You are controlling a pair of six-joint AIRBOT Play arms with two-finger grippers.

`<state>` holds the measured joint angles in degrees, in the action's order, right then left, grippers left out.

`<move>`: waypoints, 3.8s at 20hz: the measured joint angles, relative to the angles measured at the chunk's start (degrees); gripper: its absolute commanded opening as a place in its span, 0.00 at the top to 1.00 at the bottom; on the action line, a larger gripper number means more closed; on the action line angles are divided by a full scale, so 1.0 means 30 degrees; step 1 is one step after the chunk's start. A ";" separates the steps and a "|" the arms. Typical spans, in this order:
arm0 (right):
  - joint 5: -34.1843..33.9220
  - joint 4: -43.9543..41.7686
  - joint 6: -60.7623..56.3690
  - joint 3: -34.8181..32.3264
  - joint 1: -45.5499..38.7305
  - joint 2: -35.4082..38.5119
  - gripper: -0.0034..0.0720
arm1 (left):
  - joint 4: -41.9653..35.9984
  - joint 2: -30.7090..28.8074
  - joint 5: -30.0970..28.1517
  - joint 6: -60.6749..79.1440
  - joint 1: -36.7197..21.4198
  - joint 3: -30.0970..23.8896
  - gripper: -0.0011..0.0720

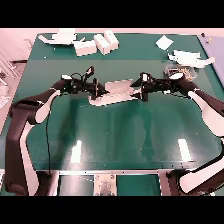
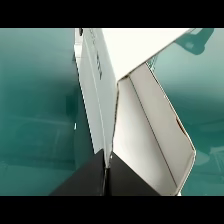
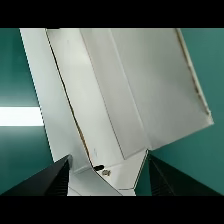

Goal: Fold the box and place the chain.

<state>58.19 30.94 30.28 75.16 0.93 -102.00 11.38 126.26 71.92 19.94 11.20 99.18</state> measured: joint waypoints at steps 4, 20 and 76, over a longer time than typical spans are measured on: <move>0.0444 0.0087 0.0248 0.0262 0.0000 -0.0219 0.22 | 0.0000 0.0000 0.0066 0.0000 0.0000 0.0000 0.96; 0.2980 0.0051 -0.1865 -0.0248 -0.0189 -0.0342 0.23 | 0.0036 0.0000 0.0299 0.0000 0.0015 -0.0007 0.96; 0.4146 -0.2157 0.0809 0.0882 -0.0525 -0.3308 0.23 | -0.0022 0.0000 0.0219 -0.0015 0.0022 0.0000 0.96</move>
<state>70.63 24.47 32.71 77.80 -0.64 -111.92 11.31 126.26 72.58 19.90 11.27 99.18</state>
